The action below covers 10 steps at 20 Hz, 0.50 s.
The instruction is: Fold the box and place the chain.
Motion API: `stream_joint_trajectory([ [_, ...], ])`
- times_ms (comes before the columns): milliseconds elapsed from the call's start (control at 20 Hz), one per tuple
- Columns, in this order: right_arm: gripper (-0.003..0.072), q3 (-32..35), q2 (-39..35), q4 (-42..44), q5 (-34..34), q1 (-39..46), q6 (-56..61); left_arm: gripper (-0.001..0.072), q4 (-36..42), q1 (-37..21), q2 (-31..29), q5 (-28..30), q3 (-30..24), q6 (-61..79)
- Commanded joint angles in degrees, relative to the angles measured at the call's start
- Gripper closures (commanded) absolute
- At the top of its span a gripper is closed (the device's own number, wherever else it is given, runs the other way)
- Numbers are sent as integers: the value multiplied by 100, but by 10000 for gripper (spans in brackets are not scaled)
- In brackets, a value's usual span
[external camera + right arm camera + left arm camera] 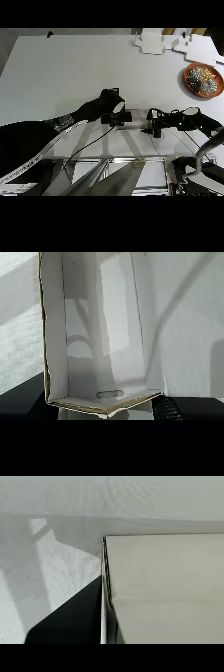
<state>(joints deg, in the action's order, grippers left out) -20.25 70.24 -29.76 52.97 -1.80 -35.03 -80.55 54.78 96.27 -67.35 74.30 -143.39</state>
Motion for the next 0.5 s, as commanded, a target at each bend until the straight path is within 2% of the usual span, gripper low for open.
stream_joint_trajectory([
  [0, 290, 2, 0, 2, 0, 2, 2, 584, -136, 35, 28, -46, 13, -111],
  [50, 290, 2, 0, 2, 0, 2, 2, 673, -133, 35, 31, -46, 13, -111],
  [100, 290, 2, 0, 2, 0, 2, 2, 711, -133, 37, 33, -68, 13, -111],
  [250, 290, 2, 0, 2, 0, 2, 2, 711, -136, 37, 33, -114, 13, -111],
  [300, 290, 2, 0, 2, 0, 2, 2, 693, -133, 35, 33, -114, 13, -109],
  [400, 290, 2, 0, 2, 0, 2, 2, 531, -114, 33, 31, -120, 15, -107],
  [450, 290, 2, 0, 2, 0, 2, 2, 527, -114, 33, 31, -153, 26, -107],
])
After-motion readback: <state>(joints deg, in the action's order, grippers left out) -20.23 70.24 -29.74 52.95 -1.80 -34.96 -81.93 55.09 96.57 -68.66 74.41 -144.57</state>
